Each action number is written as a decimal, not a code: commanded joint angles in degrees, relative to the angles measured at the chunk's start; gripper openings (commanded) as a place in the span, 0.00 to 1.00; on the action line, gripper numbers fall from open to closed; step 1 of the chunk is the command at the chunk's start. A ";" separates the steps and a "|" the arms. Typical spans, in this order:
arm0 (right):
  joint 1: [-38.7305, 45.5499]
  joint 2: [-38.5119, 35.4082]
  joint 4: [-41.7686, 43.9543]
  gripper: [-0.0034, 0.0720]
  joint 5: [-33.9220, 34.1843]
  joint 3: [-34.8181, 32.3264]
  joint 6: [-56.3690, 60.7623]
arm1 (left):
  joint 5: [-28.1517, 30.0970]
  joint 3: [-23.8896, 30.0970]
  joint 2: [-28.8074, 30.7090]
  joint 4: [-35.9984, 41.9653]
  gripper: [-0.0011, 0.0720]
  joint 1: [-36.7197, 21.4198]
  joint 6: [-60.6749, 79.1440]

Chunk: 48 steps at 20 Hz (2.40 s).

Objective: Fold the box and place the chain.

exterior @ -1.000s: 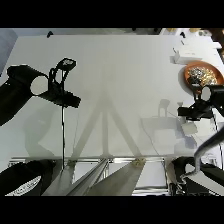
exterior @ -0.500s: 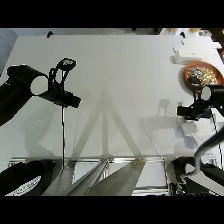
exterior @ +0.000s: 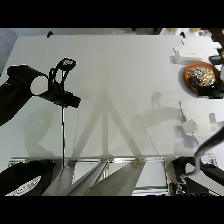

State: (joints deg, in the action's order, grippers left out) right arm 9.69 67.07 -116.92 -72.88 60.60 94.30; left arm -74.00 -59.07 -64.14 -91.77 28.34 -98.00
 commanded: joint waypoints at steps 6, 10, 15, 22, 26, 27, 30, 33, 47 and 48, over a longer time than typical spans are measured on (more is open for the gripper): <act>25.75 4.76 5.29 0.78 -0.94 2.82 -8.48 | 0.04 0.02 0.04 0.00 0.03 -0.04 0.02; 29.66 9.40 8.55 0.64 -2.89 2.82 -16.13 | 0.00 0.02 0.04 -0.02 0.03 -0.04 0.02; 29.66 15.19 5.44 0.67 -3.87 2.82 -19.41 | 0.02 0.02 0.04 0.00 0.03 -0.04 0.02; 28.94 18.95 7.41 0.06 -3.52 2.84 -20.00 | 0.00 0.02 0.04 0.00 0.03 -0.04 0.02; 22.71 15.56 17.94 0.06 -5.33 2.78 -25.88 | 0.00 0.02 0.04 0.00 0.03 -0.04 0.02; 20.41 13.60 22.99 0.06 -5.25 2.34 -27.28 | 0.00 0.02 0.04 -0.02 0.03 -0.04 0.02; 13.27 5.09 35.69 0.06 -1.16 -4.28 -30.51 | 0.00 0.02 0.04 -0.02 0.03 -0.04 0.02; 6.32 -6.32 48.09 0.06 8.37 -17.77 -32.04 | 0.02 0.02 0.04 0.00 0.03 -0.04 0.02; -14.53 -31.50 52.92 0.06 21.35 -43.36 -24.00 | 12.20 0.02 -0.02 1.49 0.03 -0.02 -1.01; -14.51 -31.50 52.92 0.06 21.40 -43.36 -24.02 | 13.00 0.04 -0.15 2.05 0.03 -0.02 -0.09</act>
State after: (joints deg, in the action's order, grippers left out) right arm -3.53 36.51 -64.34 -52.14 18.00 69.52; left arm -64.93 -59.07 -64.16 -91.02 28.34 -98.96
